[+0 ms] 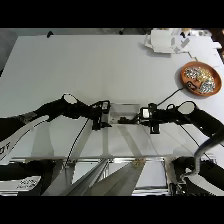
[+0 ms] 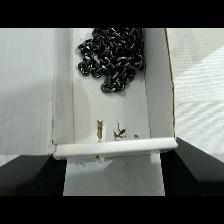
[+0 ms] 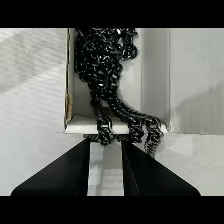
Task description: Fold the box and place the chain.
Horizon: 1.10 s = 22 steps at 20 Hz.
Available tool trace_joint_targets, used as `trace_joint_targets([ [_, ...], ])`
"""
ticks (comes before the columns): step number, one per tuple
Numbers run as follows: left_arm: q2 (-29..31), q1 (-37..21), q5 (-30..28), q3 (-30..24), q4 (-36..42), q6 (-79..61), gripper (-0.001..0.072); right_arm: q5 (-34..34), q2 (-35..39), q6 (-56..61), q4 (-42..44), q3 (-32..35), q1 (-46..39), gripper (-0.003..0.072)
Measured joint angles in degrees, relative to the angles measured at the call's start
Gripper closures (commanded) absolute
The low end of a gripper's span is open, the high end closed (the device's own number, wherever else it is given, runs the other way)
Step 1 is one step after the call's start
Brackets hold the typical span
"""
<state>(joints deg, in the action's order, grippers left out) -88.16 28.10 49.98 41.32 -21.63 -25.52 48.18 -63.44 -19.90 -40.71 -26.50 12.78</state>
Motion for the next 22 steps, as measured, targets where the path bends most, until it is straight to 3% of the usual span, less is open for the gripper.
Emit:
trace_joint_targets([
  [12, 0.0, 0.0, 0.0, 0.0, 0.1, 0.1, 0.0574, 4.3, 0.0, 0.3, -1.3, 0.0, 0.1, 0.0478],
  [14, 0.0, 0.0, 0.0, 0.0, 0.1, 0.1, 0.0574, 4.5, 0.0, 0.4, -1.6, 0.0, 0.1, 0.0667],
  [19, 0.0, 0.0, 0.0, 0.0, 0.1, 0.0, 0.0574, 4.7, 0.1, 1.3, -2.8, 0.0, 0.1, 0.0668],
  [22, 0.0, 0.0, 0.0, 0.0, 0.0, 0.0, 0.0574, 3.7, 1.7, 6.1, -8.2, 0.0, 0.1, 0.0668],
])
